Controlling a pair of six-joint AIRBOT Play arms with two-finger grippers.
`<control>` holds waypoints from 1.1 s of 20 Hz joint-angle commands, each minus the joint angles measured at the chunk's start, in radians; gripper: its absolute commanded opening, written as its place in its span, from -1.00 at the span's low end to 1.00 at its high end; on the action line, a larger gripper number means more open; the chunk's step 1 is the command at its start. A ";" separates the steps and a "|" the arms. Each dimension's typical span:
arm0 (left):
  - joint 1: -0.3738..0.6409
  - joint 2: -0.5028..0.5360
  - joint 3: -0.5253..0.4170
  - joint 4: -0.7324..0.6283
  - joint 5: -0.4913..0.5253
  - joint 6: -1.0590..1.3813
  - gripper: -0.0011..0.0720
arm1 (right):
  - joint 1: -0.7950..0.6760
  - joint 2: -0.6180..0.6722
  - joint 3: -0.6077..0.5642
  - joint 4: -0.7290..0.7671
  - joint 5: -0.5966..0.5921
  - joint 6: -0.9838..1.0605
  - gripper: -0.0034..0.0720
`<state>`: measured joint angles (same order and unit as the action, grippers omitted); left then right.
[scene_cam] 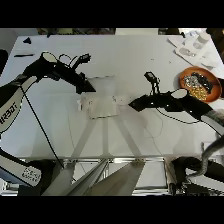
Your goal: Fold the box and place the chain.
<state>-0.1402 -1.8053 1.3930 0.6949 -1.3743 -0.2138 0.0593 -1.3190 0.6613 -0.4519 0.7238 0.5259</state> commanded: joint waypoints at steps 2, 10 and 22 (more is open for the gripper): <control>-0.001 0.056 0.000 0.025 0.033 -0.107 -0.97 | -0.006 0.082 0.021 -0.063 -0.010 0.002 0.14; -0.033 0.343 0.000 0.129 -0.044 -0.219 -0.98 | -0.324 0.387 0.021 -0.299 -0.006 0.200 0.14; -0.334 0.253 -0.089 0.113 0.189 -0.181 -0.97 | -0.533 0.436 0.021 -0.313 0.122 0.237 0.13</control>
